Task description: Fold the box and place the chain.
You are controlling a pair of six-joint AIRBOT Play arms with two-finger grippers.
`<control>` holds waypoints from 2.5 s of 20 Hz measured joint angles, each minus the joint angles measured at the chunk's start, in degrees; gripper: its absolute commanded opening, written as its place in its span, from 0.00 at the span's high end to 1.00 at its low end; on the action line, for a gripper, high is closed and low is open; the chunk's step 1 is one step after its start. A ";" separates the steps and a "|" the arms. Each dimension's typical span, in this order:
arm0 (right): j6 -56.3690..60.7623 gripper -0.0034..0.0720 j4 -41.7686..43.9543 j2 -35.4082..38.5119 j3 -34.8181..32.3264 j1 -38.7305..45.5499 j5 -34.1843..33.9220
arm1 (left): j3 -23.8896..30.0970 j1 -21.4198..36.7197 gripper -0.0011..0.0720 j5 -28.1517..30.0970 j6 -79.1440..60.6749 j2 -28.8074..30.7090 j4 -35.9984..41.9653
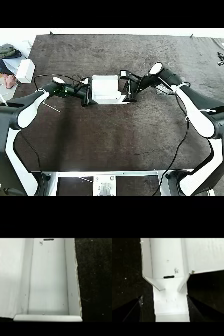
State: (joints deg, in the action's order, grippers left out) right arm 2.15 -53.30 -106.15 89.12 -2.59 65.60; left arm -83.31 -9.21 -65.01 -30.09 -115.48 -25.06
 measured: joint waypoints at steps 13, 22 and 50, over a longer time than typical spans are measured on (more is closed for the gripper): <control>-1.16 0.73 -0.57 -1.07 -0.35 -3.82 -5.40 | 0.00 0.02 0.66 0.00 0.02 0.00 0.00; -2.47 0.71 -0.57 -1.09 -0.35 -6.73 -9.79 | 0.00 0.04 0.66 0.00 0.02 0.00 0.00; 28.72 0.96 -13.16 5.70 -0.42 1.84 -2.47 | 0.00 0.02 0.66 -0.02 0.04 0.00 0.04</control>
State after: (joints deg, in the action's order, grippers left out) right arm 30.87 -66.46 -100.44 88.71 -0.75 63.13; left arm -83.31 -9.19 -65.04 -30.04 -115.48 -25.02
